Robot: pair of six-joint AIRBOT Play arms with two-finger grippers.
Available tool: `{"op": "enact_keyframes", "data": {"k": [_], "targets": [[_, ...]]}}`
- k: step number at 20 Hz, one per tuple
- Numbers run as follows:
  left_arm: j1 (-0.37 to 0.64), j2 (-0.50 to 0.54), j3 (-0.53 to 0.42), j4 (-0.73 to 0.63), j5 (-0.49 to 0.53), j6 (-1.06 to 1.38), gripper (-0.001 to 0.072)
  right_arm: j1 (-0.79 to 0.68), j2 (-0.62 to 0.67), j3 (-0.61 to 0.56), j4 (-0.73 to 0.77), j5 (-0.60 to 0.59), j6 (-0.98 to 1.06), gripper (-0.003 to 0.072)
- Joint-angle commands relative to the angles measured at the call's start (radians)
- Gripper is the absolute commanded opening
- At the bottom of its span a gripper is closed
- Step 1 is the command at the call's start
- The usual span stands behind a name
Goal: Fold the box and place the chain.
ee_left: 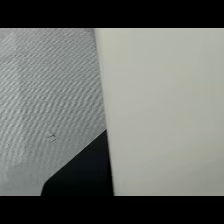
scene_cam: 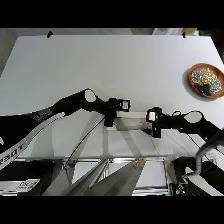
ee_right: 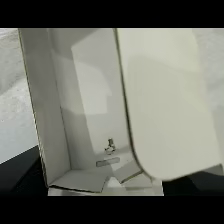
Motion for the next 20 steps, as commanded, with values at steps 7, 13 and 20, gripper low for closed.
{"op": "enact_keyframes", "data": {"k": [7,13,20], "targets": [[0.000,0.000,0.000,0.000,0.000,-0.001,0.0011,-0.072,-0.082,0.000,0.068,0.037,-0.091,0.0652],[0.000,0.000,0.000,0.000,0.000,-0.001,0.0011,-0.085,-0.105,0.000,0.137,0.055,-0.243,0.0652],[0.000,0.000,0.000,0.000,0.000,-0.001,0.0011,-0.085,-0.147,0.000,0.175,0.061,-0.275,0.0645]]}}
